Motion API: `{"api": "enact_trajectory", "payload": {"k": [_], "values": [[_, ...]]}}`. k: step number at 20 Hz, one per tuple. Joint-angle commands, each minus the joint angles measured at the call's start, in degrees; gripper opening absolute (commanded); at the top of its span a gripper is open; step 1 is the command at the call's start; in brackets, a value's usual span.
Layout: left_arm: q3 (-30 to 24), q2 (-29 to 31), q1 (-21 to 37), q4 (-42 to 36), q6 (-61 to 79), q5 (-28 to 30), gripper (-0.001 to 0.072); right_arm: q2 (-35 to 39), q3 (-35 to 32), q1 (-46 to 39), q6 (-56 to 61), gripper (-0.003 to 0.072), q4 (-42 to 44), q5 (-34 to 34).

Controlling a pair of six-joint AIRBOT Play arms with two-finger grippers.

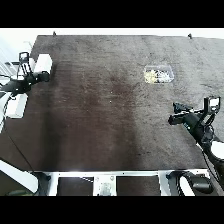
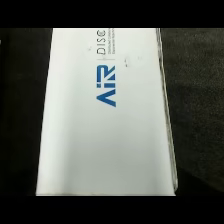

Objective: Fold the box and place the chain.

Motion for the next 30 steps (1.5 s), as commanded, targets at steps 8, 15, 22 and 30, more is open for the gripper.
{"api": "enact_trajectory", "payload": {"k": [8,15,22,30], "values": [[0.2,0.3,0.0,0.0,0.0,-3.3,0.049,0.0,0.0,0.0,0.0,0.0012,3.0,0.0],[0.4,0.8,0.0,2.4,-1.3,0.8,0.0664,0.0,0.1,0.0,0.0,0.0013,3.8,0.0],[0.4,0.7,0.2,2.7,-1.1,2.5,0.0714,0.0,0.1,0.0,0.0,0.017,6.0,0.0],[0.4,4.5,0.2,4.2,-1.1,-4.6,0.072,0.0,0.6,0.0,0.0,0.044,6.4,0.0]]}}
